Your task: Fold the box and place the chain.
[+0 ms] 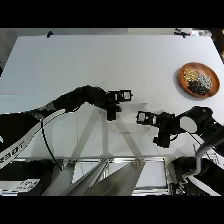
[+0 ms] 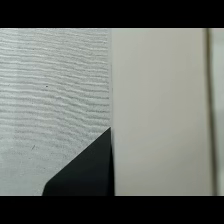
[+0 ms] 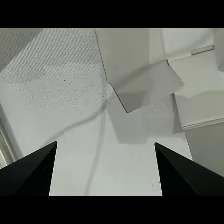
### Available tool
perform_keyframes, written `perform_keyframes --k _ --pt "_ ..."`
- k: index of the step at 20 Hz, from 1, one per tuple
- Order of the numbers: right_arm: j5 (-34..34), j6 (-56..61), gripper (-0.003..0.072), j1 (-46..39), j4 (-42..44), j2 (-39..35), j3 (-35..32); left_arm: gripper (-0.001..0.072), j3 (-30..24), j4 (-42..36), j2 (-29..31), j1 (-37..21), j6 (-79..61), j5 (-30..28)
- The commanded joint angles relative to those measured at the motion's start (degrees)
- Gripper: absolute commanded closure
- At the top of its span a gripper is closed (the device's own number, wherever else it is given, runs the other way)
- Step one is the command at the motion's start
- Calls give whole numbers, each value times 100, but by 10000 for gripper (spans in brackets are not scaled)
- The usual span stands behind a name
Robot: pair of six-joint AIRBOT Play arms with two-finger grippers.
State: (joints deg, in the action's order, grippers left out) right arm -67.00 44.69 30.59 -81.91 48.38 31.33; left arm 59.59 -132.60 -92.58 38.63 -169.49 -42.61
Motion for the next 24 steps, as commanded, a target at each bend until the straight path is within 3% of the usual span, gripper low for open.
perform_keyframes --k 1,8,13,16,20,24 --pt "1178 195 -17 76 -35 -4 -444 694 2 0 -2 2 0 -2" --pt "2629 -568 -21 739 -63 -2 -885 694 2 0 -2 2 0 -4" --pt "2651 -702 -17 933 -66 -2 -992 694 2 0 -2 2 -2 -4" --pt "3161 -551 -14 892 -162 24 -992 694 2 0 -2 2 -2 -2" --pt "3648 127 -13 651 -1161 83 -990 694 2 0 -2 2 0 -4" --pt "3685 201 -13 632 -1279 79 -990 694 2 0 -2 2 -2 -2"
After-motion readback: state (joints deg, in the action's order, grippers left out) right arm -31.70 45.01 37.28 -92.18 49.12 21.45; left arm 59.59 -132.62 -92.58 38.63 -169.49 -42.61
